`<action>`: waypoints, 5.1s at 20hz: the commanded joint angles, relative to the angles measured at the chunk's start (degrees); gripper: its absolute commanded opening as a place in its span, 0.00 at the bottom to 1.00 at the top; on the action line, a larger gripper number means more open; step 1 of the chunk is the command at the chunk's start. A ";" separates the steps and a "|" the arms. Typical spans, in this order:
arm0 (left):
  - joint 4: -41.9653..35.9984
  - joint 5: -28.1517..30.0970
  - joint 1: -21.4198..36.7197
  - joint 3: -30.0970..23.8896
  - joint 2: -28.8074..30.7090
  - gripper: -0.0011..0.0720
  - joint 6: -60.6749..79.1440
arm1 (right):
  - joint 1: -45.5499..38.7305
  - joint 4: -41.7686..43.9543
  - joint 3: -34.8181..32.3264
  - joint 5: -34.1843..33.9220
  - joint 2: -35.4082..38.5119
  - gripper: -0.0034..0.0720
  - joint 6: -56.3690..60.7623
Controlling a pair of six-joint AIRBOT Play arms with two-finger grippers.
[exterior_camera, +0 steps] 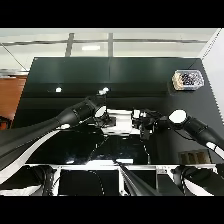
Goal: Fold the box and place the chain.
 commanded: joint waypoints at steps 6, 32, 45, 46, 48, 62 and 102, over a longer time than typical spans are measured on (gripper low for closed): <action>0.02 -0.07 0.02 0.02 -0.02 0.05 -0.02 | 3.69 3.78 0.00 -4.24 -2.23 0.22 7.82; 0.04 0.15 0.13 0.02 -0.02 0.05 -0.02 | -39.71 -18.99 -4.94 16.13 14.19 0.07 82.38; 0.02 0.37 0.13 0.02 -0.02 0.05 -0.02 | -17.20 6.19 -6.88 7.41 -1.99 0.07 70.84; 0.02 0.37 0.13 0.02 -0.02 0.05 -0.02 | -17.20 6.36 -5.99 8.98 -2.19 0.07 70.58; 0.02 0.39 0.13 0.02 -0.02 0.05 -0.02 | -17.27 6.32 -3.58 13.07 -2.19 0.07 69.29; 0.02 0.44 0.13 0.02 -0.02 0.05 -0.02 | -10.05 8.26 0.48 12.72 -2.19 0.68 69.16; 0.02 0.39 0.13 0.02 -0.02 0.06 -0.02 | 19.89 -49.18 28.11 23.80 -17.62 0.54 130.33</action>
